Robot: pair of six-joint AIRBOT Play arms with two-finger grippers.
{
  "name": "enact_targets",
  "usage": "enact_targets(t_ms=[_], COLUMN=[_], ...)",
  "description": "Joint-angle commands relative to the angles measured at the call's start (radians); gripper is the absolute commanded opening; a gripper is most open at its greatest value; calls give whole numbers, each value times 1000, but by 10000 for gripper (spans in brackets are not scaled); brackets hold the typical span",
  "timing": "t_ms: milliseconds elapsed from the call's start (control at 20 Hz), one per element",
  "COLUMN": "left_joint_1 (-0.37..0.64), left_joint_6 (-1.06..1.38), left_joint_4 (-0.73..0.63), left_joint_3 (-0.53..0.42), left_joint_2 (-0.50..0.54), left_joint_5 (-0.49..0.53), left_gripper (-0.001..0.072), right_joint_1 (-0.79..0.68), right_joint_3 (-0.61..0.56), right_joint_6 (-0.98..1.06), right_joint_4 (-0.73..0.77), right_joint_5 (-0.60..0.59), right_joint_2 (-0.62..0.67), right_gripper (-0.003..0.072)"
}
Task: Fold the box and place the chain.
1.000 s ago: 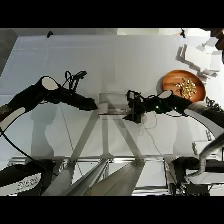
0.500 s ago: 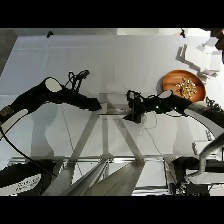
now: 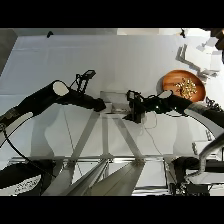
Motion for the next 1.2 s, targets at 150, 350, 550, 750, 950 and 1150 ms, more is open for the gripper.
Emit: enact_targets(t_ms=[150,350,550,750,950,1150], left_joint_1=[-56,-64,-71,-105,-175,-272], left_joint_6=[-194,-325,-369,-365,-686,-1088], left_joint_4=[224,278,289,349,612,970], left_joint_3=[0,0,0,0,3,45], left_joint_2=[-24,-23,-18,1,4,3], left_joint_5=[49,103,122,128,134,104], left_gripper=[444,442,563,706,704,630], right_joint_1=[0,0,0,0,0,0], right_joint_3=[1,0,0,0,0,1], right_joint_6=[0,0,1,0,0,0], right_joint_4=[0,0,0,0,0,0], right_joint_5=[0,1,0,1,0,0], right_joint_2=[0,0,0,0,0,0], right_gripper=[525,525,525,525,525,525])
